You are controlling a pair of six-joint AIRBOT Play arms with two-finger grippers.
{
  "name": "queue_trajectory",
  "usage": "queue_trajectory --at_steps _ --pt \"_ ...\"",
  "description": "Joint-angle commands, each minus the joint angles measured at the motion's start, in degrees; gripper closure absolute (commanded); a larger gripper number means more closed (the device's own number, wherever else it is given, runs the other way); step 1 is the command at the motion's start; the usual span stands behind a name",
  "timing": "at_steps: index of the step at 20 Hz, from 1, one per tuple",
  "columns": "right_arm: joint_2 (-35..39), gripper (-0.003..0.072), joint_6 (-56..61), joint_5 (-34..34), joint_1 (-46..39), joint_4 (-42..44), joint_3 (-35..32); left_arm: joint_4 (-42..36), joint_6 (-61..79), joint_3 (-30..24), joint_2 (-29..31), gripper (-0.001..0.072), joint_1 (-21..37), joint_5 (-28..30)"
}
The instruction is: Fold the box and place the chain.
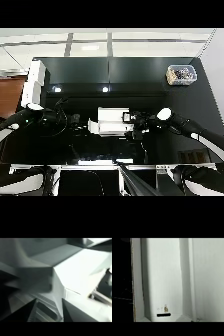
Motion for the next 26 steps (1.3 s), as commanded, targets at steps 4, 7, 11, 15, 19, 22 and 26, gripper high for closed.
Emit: queue_trajectory --at_steps 4,7,11,15,19,22,26 --pt "0.0 0.0558 0.0 0.0 0.0 0.0 0.0 -0.8 1.3 4.7 -0.1 0.0078 -6.5 -5.9" --pt "0.0 0.0557 0.0 0.0 0.0 0.0 0.0 2.4 -5.7 7.9 -0.1 0.0078 -10.2 -2.4" --pt "0.0 0.0558 0.0 0.0 0.0 0.0 0.0 9.7 -17.9 12.8 -0.1 0.0079 -16.1 0.9" --pt "0.0 0.0557 0.0 0.0 0.0 0.0 0.0 15.1 -30.2 16.9 -0.1 0.0248 -21.5 0.9" --pt "0.0 0.0557 0.0 0.0 0.0 0.0 0.0 22.6 -38.7 19.8 -0.1 0.0248 -25.1 1.2" --pt "0.0 0.0557 0.0 0.0 0.0 0.0 0.0 26.9 -43.1 20.7 -0.1 0.0248 -26.5 1.5" --pt "0.0 0.0557 0.0 0.0 0.0 0.0 0.0 30.6 -47.6 20.7 -0.1 0.0248 -28.6 2.4"
